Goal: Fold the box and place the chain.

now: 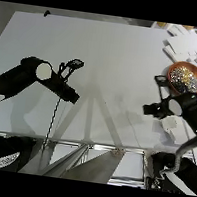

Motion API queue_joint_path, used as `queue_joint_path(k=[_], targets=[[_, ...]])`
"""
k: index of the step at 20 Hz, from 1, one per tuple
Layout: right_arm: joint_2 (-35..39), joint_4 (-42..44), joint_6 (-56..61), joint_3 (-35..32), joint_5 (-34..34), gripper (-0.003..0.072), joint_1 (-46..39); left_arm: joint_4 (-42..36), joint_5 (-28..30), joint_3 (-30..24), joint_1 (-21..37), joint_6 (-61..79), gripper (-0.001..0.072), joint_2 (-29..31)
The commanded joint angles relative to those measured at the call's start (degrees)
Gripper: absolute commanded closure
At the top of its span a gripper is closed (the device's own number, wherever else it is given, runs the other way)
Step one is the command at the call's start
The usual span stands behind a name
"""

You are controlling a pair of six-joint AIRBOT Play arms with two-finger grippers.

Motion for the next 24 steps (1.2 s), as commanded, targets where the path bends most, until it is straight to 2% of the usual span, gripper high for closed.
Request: queue_joint_path(k=[1, 2, 4, 5, 8, 11, 14, 16, 19, 20, 21, 22, 23, 24], targets=[[0.0, -20.6, -2.0, 2.0, 7.5, 0.0665, -13.6, 0.0, 0.0, 0.0, 0.0, 0.0, 0.07, 0.0], [0.0, -20.8, -4.5, 2.0, 5.9, 0.0593, -18.5, 0.0, 0.0, 0.0, 0.0, 0.0, 0.07, 0.0], [0.0, -20.4, -8.7, 2.0, -0.1, 0.0195, -28.3, 0.0, 0.0, 0.0, 0.0, 0.0, 0.07, 0.0], [0.0, -19.8, -10.5, 2.0, -2.8, 0.0131, -32.4, 0.0, 0.0, 0.0, 0.0, 0.0, 0.07, 0.0], [-0.8, -16.8, -19.2, 2.0, -8.8, 0.0132, -42.0, 0.0, 0.0, 0.0, 0.0, 0.0, 0.07, 0.0], [-4.4, -16.4, -23.9, 2.0, -8.9, 0.0158, -46.8, 0.0, 0.0, 0.0, 0.0, 0.0, 0.07, 0.0], [-9.2, -16.9, -23.9, 2.0, -8.5, 0.0176, -48.5, 0.0, 0.0, 0.0, 0.0, 0.0, 0.07, 0.0], [-12.0, -17.6, -23.9, 2.0, -8.2, 0.0257, -48.5, 0.0, 0.0, 0.0, 0.0, 0.0, 0.07, 0.0], [-16.3, -18.4, -23.4, 2.0, -6.0, 0.0283, -48.5, 0.0, 0.0, 0.0, 0.0, 0.0, 0.07, 0.0], [-17.6, -19.5, -21.9, 2.0, -5.2, 0.032, -48.5, 0.0, 0.0, 0.0, 0.0, 0.0, 0.07, 0.0], [-18.4, -20.3, -20.2, 2.0, -4.9, 0.0396, -48.5, 0.0, 0.0, 0.0, 0.0, 0.0, 0.07, 0.0], [-18.8, -20.0, -19.6, 2.0, -4.9, 0.0476, -48.5, 0.0, 0.0, 0.0, 0.0, 0.0, 0.07, 0.0], [-18.8, -19.5, -19.3, 2.0, -4.6, 0.0615, -48.1, 0.0, 0.0, 0.0, 0.0, 0.0, 0.07, 0.0], [-18.8, -19.4, -19.3, 2.0, -3.2, 0.0669, -47.1, 0.0, 0.0, 0.0, 0.0, 0.0, 0.07, 0.0]])
